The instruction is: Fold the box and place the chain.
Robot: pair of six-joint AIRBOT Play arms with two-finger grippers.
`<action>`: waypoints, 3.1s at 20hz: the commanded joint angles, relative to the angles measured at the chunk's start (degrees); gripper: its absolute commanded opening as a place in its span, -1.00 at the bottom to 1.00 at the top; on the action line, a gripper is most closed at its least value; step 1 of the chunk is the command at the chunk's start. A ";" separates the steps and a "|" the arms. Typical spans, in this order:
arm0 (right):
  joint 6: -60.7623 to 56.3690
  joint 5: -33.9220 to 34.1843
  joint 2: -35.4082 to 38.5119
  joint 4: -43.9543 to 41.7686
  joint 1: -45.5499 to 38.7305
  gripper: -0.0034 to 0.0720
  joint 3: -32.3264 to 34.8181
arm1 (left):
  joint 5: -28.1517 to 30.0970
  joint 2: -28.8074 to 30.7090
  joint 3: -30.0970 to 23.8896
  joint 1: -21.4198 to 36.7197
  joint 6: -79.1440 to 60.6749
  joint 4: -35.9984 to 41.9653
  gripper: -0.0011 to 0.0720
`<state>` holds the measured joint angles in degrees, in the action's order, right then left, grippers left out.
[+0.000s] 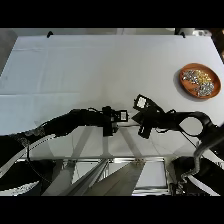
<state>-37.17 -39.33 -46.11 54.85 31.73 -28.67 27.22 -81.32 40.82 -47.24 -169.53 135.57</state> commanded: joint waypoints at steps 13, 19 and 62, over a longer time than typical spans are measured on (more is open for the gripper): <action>18.29 12.98 -4.52 -23.80 0.04 -0.89 12.26 | -0.02 0.02 0.02 0.02 0.00 -0.02 -0.43; 18.21 12.11 -4.96 -23.15 0.04 -0.89 13.92 | -0.02 0.02 0.02 0.02 0.00 -0.02 -0.43; -45.75 -44.28 -3.85 33.20 -37.75 -0.88 -2.27 | 0.00 1.20 0.02 0.07 3.15 -0.20 -0.68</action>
<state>-82.74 -83.20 -49.71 88.07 -5.87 -30.87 27.22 -80.88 40.77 -47.22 -168.35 135.24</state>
